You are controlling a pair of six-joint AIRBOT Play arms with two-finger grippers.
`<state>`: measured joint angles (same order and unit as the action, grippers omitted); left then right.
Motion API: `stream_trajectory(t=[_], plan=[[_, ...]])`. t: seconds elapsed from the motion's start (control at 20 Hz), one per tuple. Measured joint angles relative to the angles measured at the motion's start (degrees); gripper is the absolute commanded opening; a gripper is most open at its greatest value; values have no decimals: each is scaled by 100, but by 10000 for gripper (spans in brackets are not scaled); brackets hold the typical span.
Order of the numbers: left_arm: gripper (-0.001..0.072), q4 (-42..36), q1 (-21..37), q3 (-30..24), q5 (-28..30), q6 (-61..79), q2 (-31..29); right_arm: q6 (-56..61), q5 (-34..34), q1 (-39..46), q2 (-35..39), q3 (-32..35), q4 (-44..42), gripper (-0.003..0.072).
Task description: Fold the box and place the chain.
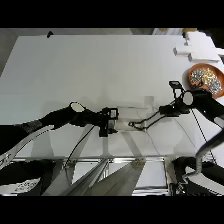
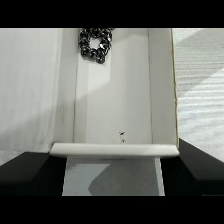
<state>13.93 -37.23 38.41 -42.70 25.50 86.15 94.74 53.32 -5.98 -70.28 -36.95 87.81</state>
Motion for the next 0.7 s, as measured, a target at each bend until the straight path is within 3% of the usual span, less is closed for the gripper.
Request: stream_trajectory(t=[0.3, 0.7], plan=[[66, 0, 0, 2, 0, 0, 0, -57, 549, -245, 382, 13, 79, 14], [66, 0, 0, 2, 0, 0, 0, -70, 1220, -1266, 2496, 7, -151, 14]])
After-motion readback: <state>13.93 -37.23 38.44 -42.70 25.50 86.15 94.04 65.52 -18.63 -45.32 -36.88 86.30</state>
